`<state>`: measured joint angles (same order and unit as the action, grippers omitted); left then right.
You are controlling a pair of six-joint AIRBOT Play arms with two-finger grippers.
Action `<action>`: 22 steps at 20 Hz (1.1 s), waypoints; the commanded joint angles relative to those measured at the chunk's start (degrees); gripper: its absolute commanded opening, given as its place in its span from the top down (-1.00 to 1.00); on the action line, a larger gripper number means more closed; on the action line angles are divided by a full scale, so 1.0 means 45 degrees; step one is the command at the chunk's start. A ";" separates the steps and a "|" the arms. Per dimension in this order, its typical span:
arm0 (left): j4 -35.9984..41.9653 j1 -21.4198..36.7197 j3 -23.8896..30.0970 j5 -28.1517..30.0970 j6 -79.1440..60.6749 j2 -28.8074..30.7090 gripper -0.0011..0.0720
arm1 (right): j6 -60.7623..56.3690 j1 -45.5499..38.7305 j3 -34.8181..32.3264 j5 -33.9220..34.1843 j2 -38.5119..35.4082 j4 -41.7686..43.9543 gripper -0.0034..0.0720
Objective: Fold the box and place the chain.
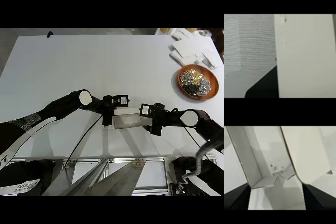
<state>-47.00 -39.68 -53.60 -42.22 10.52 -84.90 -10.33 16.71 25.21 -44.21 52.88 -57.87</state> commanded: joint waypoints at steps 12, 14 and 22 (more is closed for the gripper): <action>0.0000 -0.0010 -0.0010 -0.0005 0.0000 0.0010 0.94 | 0.5435 -0.1841 0.1137 -0.1671 0.2871 0.3351 -0.93; 0.0000 -0.0010 -0.0010 0.0000 0.0000 0.0010 0.94 | 0.5775 -0.1841 0.1137 -0.1671 0.3288 0.3356 -0.93; 0.0000 -0.0010 -0.0010 0.0000 0.0000 0.0010 0.94 | 0.5974 -0.1836 0.1137 -0.2832 0.3716 0.4148 -0.91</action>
